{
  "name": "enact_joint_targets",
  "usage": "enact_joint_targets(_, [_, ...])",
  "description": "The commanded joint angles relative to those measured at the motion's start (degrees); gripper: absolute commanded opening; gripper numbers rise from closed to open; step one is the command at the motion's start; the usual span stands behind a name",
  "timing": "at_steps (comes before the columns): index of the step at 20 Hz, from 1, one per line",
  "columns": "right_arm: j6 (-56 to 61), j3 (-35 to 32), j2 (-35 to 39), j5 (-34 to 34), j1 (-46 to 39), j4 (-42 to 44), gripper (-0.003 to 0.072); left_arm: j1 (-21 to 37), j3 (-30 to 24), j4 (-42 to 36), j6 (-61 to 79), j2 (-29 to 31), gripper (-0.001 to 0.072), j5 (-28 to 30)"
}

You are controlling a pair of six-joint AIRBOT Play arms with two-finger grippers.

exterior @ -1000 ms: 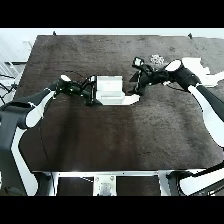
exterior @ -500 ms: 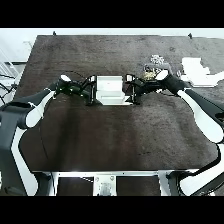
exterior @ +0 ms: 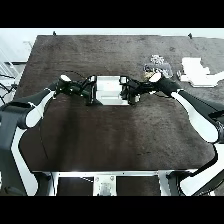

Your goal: Fold the box and place the chain.

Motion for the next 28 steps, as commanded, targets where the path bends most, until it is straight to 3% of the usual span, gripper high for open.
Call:
enact_joint_targets(1, [-1.1,0.0,-0.7,-0.5,1.1,2.4,0.0253,0.0,0.0,0.0,0.0,0.0,0.0448,0.0])
enact_joint_targets(6, [-1.1,-0.1,-2.1,-0.9,1.0,3.3,0.0297,0.0,0.0,0.0,0.0,0.0,0.0448,0.0])
enact_joint_targets(7, [-1.1,-0.1,-2.2,-0.9,1.0,3.3,0.0362,0.0,0.0,0.0,0.0,0.0,0.0448,0.0])
enact_joint_targets(8, [-1.2,-0.1,-2.2,-0.9,1.0,3.3,0.0537,0.0,0.0,0.0,0.0,0.0,0.0448,0.0])
enact_joint_targets(9, [-1.1,-0.1,-2.2,-0.9,0.9,3.3,0.0592,0.0,0.0,0.0,0.0,0.0,0.0448,0.0])
enact_joint_targets(12, [-0.5,-0.1,-2.2,-0.8,0.2,3.3,0.0589,0.0,0.0,0.0,0.0,0.0,0.0447,0.0])
enact_joint_targets(13, [0.6,0.0,-2.1,-0.8,-0.2,3.2,0.0497,0.0,0.0,0.0,0.0,0.0,0.0447,0.0])
enact_joint_targets(14, [0.7,-0.1,-2.0,0.1,-0.5,2.8,0.0248,0.0,0.0,0.0,0.0,0.0,0.0447,0.0])
enact_joint_targets(15, [1.8,0.0,-1.7,0.9,-0.7,1.4,0.0101,0.0,0.0,0.0,0.0,0.0,0.0448,0.0])
enact_joint_targets(16, [4.1,0.0,-1.2,1.2,-1.0,-0.3,0.0014,0.0,0.0,0.0,0.0,0.0,0.0447,0.0])
enact_joint_targets(20, [14.1,-0.1,3.3,3.5,-2.4,-6.5,0.0012,0.0,0.0,0.0,0.0,0.0,0.0448,0.0])
enact_joint_targets(25, [30.2,-0.1,11.6,3.5,-6.8,-6.5,0.0012,0.0,0.0,0.0,0.0,0.0,0.0447,0.0])
enact_joint_targets(28, [42.6,-0.2,12.8,3.5,-12.4,-6.5,0.0013,0.0,0.0,0.0,0.0,0.0,0.0447,0.0])
